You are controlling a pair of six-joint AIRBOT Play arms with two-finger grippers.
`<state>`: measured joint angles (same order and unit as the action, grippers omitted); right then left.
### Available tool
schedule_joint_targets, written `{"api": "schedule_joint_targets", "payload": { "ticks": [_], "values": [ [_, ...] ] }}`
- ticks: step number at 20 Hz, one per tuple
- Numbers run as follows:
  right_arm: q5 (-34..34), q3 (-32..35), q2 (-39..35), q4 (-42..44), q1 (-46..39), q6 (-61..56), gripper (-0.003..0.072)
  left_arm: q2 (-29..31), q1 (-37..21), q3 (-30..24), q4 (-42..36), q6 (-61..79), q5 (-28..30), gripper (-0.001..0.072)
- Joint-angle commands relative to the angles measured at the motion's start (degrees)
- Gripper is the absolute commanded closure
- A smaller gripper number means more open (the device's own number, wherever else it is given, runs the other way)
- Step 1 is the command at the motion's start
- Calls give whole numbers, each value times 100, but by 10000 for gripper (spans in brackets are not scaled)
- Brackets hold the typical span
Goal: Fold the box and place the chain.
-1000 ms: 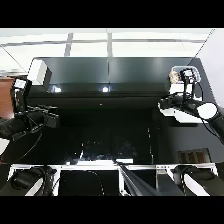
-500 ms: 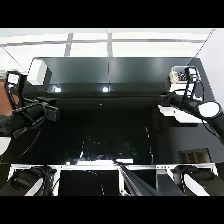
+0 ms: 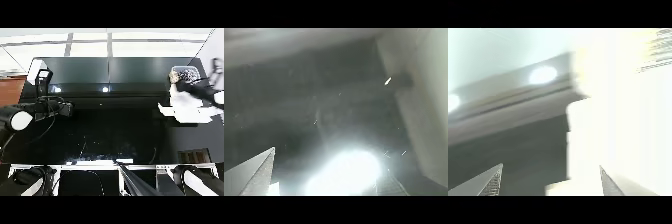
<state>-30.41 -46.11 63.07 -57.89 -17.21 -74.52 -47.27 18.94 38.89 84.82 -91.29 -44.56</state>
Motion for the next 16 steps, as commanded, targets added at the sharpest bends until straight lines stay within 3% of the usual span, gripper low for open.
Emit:
{"api": "schedule_joint_targets", "payload": {
  "ticks": [1,4,7,10,12,16],
  "values": [
    [-1401,-1235,756,-1530,-2096,-1012,-27,-304,-2,391,363,-81,-938,-1],
    [-2293,-1875,1416,-1270,-3663,-994,-27,-323,-2,389,317,-232,-990,11],
    [-2800,-2146,2013,-450,-4363,221,-26,-330,-2,385,315,-570,-973,11],
    [-3630,-2614,2765,433,-4293,1613,-26,-380,-2,385,315,-1185,-986,11],
    [-4105,-2940,3211,433,-4033,2120,-26,-396,0,385,254,-1414,-1019,11],
    [-3906,-3058,3331,404,-3582,2640,-25,-396,0,385,251,-1416,-1016,11]
  ]
}}
